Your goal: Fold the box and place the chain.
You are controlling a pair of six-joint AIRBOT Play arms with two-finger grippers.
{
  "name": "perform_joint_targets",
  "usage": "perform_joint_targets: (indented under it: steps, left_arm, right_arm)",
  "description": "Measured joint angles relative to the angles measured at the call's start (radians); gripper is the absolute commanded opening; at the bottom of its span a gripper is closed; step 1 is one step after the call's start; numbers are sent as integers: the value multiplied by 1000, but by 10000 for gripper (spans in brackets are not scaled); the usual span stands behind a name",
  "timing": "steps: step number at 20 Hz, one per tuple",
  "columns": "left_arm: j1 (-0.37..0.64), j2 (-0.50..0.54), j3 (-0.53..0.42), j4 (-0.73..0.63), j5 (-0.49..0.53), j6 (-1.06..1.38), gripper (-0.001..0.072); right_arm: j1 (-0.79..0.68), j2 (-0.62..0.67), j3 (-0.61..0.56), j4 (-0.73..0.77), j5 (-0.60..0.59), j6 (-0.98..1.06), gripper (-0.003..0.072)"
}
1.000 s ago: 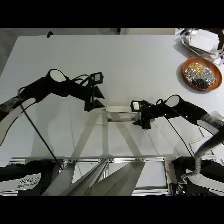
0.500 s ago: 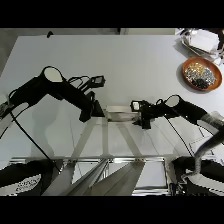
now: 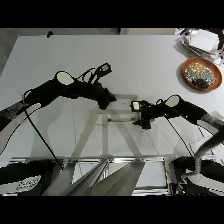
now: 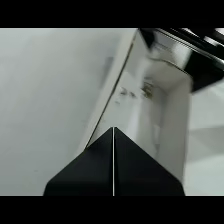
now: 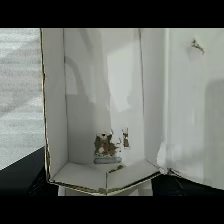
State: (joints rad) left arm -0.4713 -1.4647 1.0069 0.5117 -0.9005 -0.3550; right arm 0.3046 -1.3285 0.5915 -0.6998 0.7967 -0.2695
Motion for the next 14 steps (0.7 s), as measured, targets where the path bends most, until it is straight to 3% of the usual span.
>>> perform_joint_targets:
  steps: [3,8,14]
  left_arm:
    - [-2,-36,0,18,56,-72,1]
    - [-2,-109,0,54,47,-124,1]
    - [-2,-99,0,79,42,-128,1]
  right_arm:
    - [0,0,0,0,0,0,296]
    - [0,0,0,-1,2,-1,296]
    - [0,0,0,0,1,0,296]
